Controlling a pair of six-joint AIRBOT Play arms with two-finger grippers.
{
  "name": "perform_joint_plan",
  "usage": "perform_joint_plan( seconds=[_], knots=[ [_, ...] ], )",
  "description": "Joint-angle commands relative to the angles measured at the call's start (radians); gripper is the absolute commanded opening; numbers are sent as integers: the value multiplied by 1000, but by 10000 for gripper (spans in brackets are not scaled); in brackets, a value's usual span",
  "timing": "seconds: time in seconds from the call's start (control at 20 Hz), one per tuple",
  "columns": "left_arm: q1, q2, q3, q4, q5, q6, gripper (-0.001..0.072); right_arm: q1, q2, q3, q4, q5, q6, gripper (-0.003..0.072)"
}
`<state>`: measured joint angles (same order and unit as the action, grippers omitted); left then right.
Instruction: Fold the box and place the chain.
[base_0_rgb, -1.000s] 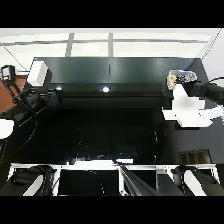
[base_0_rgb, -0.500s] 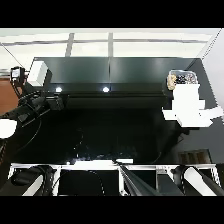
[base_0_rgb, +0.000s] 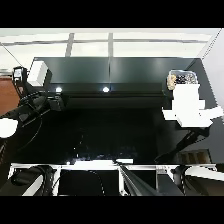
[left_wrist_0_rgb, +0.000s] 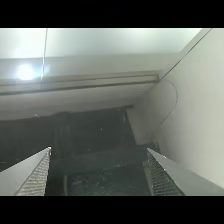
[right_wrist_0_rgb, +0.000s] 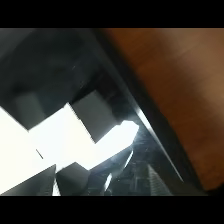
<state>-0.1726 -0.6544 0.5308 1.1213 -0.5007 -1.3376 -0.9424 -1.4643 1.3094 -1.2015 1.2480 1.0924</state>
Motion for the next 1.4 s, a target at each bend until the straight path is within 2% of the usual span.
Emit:
perform_joint_plan(
  seconds=[0.0,0.1,0.25,0.35,0.4,0.45,0.5,0.65,0.7,1.05,1.2,1.35],
  knots=[
    [0,-4,1,0,-2,5,709,27,-112,29,41,78,-275,598],
    [0,-4,1,1,-2,9,709,74,-143,29,-18,-4,-285,598],
    [0,-4,1,0,-1,8,709,122,-182,30,-3,-87,-349,597],
    [0,-4,1,0,-1,8,709,130,-210,37,0,-93,-349,497],
    [0,-4,1,0,-1,8,709,130,-216,37,1,-93,-349,401],
    [0,-4,1,0,-1,8,709,130,-216,37,2,-93,-346,184],
    [0,-4,1,0,-1,8,709,130,-216,37,13,-79,-345,123],
    [0,-4,1,0,-1,8,709,127,-215,37,23,-1,-344,112],
    [0,-4,1,0,-1,8,709,128,-213,37,27,25,-340,18],
    [0,-4,1,0,-1,8,709,128,-118,24,204,209,-230,16],
    [0,-4,1,-1,-1,8,709,137,-20,-45,326,229,-219,16],
    [0,-4,1,-1,0,8,708,187,106,-167,438,211,-253,16]
  ],
)
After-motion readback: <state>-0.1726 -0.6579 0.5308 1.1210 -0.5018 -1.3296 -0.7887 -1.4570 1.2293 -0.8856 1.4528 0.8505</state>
